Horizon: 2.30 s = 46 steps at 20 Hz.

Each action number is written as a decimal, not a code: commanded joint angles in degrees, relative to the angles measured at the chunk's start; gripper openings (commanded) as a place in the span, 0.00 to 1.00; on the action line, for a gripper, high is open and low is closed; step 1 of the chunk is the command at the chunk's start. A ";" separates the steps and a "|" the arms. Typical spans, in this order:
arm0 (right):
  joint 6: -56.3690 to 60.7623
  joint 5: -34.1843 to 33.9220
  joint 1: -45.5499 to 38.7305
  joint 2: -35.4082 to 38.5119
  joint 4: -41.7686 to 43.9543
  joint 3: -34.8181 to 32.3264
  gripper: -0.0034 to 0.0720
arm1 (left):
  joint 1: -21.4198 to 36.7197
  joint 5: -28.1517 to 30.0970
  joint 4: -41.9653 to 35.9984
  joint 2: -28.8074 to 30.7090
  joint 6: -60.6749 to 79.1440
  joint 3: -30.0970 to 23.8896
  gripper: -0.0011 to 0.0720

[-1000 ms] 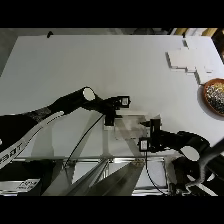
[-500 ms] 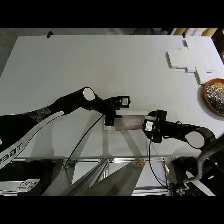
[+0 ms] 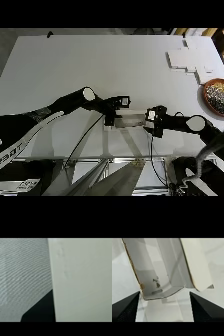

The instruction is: Fold the box and place the chain.

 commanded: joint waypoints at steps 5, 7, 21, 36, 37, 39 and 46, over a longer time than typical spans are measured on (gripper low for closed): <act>-19.10 1.97 -4.48 -6.75 11.32 0.33 0.94 | -0.02 0.04 0.02 0.00 0.07 0.00 0.03; -21.07 3.96 -5.33 -8.63 12.70 0.33 0.94 | -0.02 0.04 0.02 0.00 0.07 0.00 0.03; -20.46 11.61 -3.48 -13.86 14.14 0.13 0.89 | -0.02 0.04 0.02 0.00 0.07 0.02 0.03; -26.91 10.43 -6.49 -15.72 18.14 -0.59 0.88 | -0.02 0.04 0.02 0.00 0.07 0.00 0.03; -27.39 10.36 -6.49 -16.17 18.91 -0.59 0.88 | -0.02 0.07 0.02 0.00 0.07 0.02 0.03; -27.41 10.10 -6.51 -16.31 18.91 -0.59 0.88 | -0.02 0.04 0.02 0.00 0.07 0.00 0.03; -28.74 9.66 -6.51 -18.32 19.30 -0.59 0.85 | -0.02 0.04 0.02 0.00 0.07 0.00 0.03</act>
